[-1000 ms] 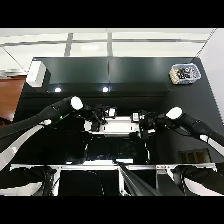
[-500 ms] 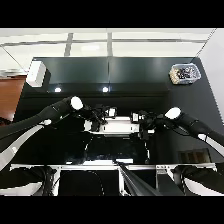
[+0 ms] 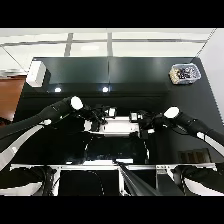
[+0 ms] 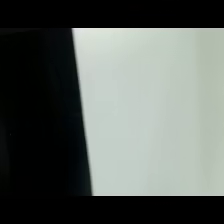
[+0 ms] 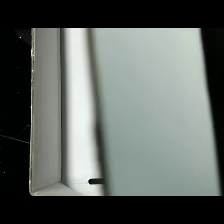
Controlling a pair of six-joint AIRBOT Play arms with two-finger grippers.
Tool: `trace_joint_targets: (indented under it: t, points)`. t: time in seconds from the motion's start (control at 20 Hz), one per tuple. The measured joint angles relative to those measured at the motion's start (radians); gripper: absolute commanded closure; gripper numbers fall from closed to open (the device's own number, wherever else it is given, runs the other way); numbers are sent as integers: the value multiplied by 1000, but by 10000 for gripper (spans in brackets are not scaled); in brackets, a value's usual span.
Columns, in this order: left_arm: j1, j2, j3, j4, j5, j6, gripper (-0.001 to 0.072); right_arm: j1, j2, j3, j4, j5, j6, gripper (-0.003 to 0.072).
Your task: Fold the box and place the chain.
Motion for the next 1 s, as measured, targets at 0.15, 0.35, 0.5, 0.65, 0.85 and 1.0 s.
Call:
trace_joint_targets:
  t: [0.15,0.35,0.5,0.65,0.85,1.0]
  points:
    - [0,0,0,0,-1,0,678,6,-2,2,-13,-1,8,-20]
    - [0,0,0,0,-1,0,678,10,-3,2,-21,-2,15,-20]
    - [0,0,0,0,-1,0,678,10,-3,2,-24,-3,18,-20]
    - [0,0,0,0,-1,0,678,10,-3,2,-25,-4,19,-18]
    - [0,0,0,0,-1,0,678,10,-3,2,-26,-5,21,98]
    - [0,0,0,0,-1,0,678,10,-3,2,-26,-5,21,145]
